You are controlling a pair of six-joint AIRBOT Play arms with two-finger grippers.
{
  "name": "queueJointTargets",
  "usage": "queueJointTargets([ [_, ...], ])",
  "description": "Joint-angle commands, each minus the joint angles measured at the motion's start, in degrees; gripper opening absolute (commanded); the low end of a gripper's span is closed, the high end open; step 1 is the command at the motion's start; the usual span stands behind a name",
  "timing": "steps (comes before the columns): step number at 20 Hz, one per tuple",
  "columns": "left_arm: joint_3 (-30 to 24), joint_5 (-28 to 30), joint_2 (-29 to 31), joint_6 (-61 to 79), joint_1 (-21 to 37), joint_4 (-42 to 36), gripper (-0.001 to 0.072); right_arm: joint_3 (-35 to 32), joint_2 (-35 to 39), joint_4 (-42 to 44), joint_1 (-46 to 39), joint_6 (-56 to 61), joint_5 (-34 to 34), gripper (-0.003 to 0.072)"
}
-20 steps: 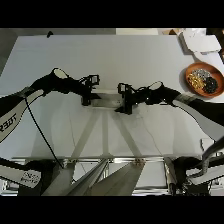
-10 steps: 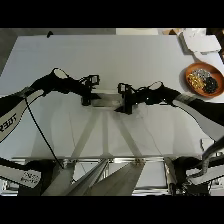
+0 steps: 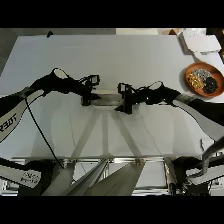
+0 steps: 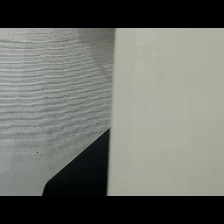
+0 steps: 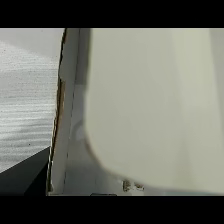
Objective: Fold the box and place the chain.
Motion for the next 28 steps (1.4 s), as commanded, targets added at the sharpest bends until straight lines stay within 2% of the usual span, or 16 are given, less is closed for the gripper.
queueJointTargets([
  [1, 0.0, 0.07, 0.0, -0.02, 0.0, 0.0, 0.0013, 0.02, -0.04, -0.07, 0.04, 0.0, 0.0, 0.0518],
  [21, 0.0, 0.09, 0.02, 0.0, -0.22, -0.39, 0.0018, 0.02, -0.04, -0.07, 0.04, 0.0, 0.09, 0.0518],
  [24, 0.0, 0.02, 0.02, -0.02, 0.0, -0.42, 0.0165, 0.02, -0.04, -0.07, 0.04, 0.0, 0.09, 0.0518],
  [27, 0.0, -0.02, 0.17, -0.02, 0.44, -0.46, 0.017, 0.02, -0.04, -0.07, 0.04, 0.0, 0.13, 0.0518],
  [28, 0.0, -0.07, 0.42, -0.02, 0.44, -0.44, 0.023, 0.02, -0.04, -0.07, 0.04, 0.0, 0.13, 0.0518],
])
